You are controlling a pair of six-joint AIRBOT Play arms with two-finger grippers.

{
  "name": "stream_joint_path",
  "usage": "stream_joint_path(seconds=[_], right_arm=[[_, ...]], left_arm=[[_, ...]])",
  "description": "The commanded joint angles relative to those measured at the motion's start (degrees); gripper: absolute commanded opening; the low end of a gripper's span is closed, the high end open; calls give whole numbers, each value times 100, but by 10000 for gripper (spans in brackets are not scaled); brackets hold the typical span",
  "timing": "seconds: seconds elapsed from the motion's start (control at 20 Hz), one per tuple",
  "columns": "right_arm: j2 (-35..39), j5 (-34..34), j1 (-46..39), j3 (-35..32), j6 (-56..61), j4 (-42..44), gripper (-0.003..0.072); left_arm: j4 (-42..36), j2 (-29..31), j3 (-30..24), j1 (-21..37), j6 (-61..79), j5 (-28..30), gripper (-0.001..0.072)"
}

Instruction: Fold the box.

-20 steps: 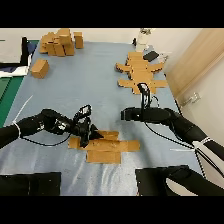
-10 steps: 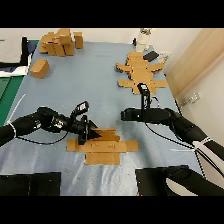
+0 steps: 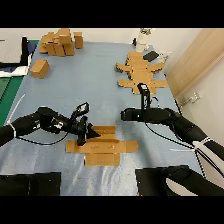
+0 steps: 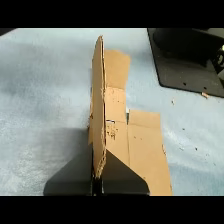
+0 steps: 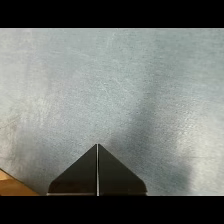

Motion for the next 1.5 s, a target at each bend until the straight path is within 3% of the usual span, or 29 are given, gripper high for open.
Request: stream_joint_path(seconds=[0.0, 0.15, 0.35, 0.5, 0.8, 1.2, 1.45], right_arm=[[0, 4, 2, 4, 2, 2, 3], [0, 4, 2, 4, 2, 2, 3], [0, 4, 2, 4, 4, 2, 3], [0, 4, 2, 4, 4, 2, 3], [0, 4, 2, 4, 2, 2, 3], [0, 2, 2, 4, 2, 0, 3], [0, -7, 2, 4, 4, 0, 3]], left_arm=[[105, 2, 0, 4, 136, 66, 12], [-955, 2, 0, -7, 737, 2, 11], [-1220, 2, -35, -205, 1034, 46, 11], [-1176, 2, -37, -245, 1054, 485, 12], [-573, 0, -35, -319, 573, 780, 12], [-474, 2, -35, -317, 293, 251, 12], [-476, 2, -35, -317, 291, 280, 12]])
